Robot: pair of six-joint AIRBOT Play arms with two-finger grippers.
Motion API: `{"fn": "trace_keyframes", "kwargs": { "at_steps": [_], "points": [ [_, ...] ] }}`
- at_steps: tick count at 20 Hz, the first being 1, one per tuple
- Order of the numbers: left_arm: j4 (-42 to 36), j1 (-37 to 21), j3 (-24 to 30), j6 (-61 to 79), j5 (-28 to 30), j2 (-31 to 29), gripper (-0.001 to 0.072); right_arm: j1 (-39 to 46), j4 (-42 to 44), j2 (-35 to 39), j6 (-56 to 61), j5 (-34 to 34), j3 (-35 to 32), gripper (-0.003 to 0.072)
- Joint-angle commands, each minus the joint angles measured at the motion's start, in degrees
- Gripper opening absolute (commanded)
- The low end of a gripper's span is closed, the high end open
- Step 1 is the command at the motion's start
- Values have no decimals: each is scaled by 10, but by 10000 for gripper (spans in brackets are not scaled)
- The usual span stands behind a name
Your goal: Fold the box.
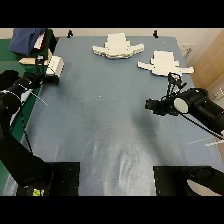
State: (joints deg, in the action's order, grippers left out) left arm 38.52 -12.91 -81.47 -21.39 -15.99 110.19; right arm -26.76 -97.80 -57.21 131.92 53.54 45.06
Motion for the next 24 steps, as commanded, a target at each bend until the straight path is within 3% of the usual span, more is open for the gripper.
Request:
{"fn": "trace_keyframes", "kwargs": {
  "at_steps": [1, 4, 6, 10, 13, 15, 18, 19, 20, 21, 24],
  "points": [
    [13, 0, -4, -5, 2, 7, 525, 0, 2, 0, 7, 0, 0, 4],
    [13, 0, -4, -5, 0, 7, 529, 0, 3, 0, 7, 0, 0, 4],
    [13, -1, -4, -7, 0, 7, 702, 0, 5, 0, 7, 0, 0, 4],
    [16, -11, -4, -28, -33, -6, 703, 0, 9, 0, 7, 0, 0, 4],
    [61, -43, -4, -83, -165, -59, 703, 0, 17, 0, 7, 0, 0, 4],
    [131, -66, -4, -120, -271, -108, 702, 0, 30, 0, 6, 0, 0, 4],
    [177, -84, -4, -149, -370, -189, 700, 0, 40, 0, -16, -2, 1, 4],
    [174, -85, -4, -163, -396, -219, 596, 0, 45, 0, -22, -8, 1, 4],
    [163, -81, -4, -175, -433, -250, 229, 0, 57, -1, -33, -16, 2, 4],
    [156, -75, -4, -176, -465, -277, 16, 0, 72, -5, -48, -18, 7, 4],
    [156, -21, -4, -233, -513, -349, 14, 0, 134, -56, -130, -14, 67, 4]
  ]
}}
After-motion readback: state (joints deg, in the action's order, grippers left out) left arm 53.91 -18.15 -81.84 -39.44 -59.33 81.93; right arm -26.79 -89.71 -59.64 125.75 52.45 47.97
